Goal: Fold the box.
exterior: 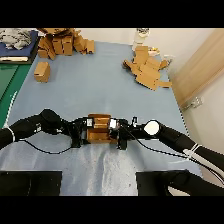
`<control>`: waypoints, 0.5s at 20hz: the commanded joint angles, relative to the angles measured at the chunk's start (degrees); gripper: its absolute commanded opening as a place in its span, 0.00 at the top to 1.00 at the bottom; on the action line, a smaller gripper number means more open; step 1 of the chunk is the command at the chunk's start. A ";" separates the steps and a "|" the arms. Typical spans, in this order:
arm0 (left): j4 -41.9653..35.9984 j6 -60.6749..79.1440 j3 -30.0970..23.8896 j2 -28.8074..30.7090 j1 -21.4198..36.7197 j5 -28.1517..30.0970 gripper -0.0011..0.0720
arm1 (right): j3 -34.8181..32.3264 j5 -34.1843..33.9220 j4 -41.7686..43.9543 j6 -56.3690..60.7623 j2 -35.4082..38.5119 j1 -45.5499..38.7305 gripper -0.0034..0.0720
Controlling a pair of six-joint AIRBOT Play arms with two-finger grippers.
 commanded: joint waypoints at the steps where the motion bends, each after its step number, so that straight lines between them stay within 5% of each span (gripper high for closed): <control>1: 0.00 0.04 0.00 -0.02 0.00 -0.04 0.29 | 0.02 -1.14 1.88 -1.95 -0.70 0.07 0.82; 5: 0.00 0.02 0.00 -0.02 0.00 -0.04 0.29 | 0.02 -1.05 3.58 -1.95 -1.09 0.07 0.78; 6: 0.00 0.02 0.00 -0.02 0.00 -0.04 0.29 | 0.02 -0.70 3.85 -1.95 -1.22 0.07 0.53; 7: 0.00 0.02 0.00 -0.02 0.00 -0.04 0.29 | 0.02 0.17 4.24 -1.95 -1.31 0.07 0.45; 10: 0.00 0.02 0.00 -0.02 0.00 -0.04 0.29 | 0.02 0.39 4.63 -1.95 -1.31 0.07 0.45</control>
